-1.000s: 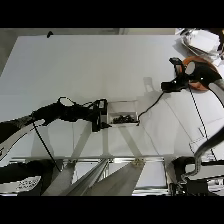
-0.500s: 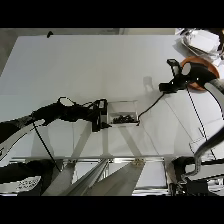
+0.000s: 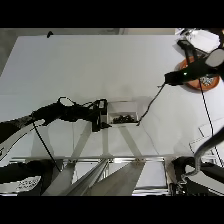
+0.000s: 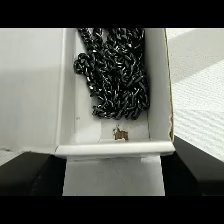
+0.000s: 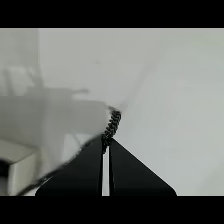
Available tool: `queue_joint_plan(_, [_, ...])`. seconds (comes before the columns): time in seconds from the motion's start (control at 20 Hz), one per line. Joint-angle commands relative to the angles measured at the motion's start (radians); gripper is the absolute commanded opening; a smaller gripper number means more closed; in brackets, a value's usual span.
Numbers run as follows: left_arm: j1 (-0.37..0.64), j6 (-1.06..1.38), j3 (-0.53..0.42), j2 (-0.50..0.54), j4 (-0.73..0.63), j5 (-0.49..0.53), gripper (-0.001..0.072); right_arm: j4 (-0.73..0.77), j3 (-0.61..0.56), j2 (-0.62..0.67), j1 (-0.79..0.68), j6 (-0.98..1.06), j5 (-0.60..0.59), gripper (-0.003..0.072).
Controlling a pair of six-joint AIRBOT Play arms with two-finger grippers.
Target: Fold the box and place the chain.
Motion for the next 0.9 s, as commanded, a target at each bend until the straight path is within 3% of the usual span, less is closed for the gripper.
queue_joint_plan(0.0, [-0.001, 0.0, 0.0, 0.0, 0.0, 0.0, 0.0088, 0.222, 0.001, 0.194, 0.0, -0.074, 0.112, 0.0012])
queue_joint_plan(0.3, [-0.001, 0.0, 0.0, 0.0, 0.0, 0.0, 0.0088, 0.567, 0.001, 0.385, 0.0, -0.138, 0.17, 0.0012])
queue_joint_plan(0.55, [-0.001, 0.0, 0.0, 0.0, 0.0, 0.0, 0.0088, 0.83, 0.001, 0.415, 0.0, -0.178, 0.204, 0.0013])
queue_joint_plan(0.85, [-0.001, 0.0, 0.0, 0.0, 0.0, 0.0, 0.0088, 0.891, 0.0, 0.414, 0.014, -0.249, 0.203, 0.0012])
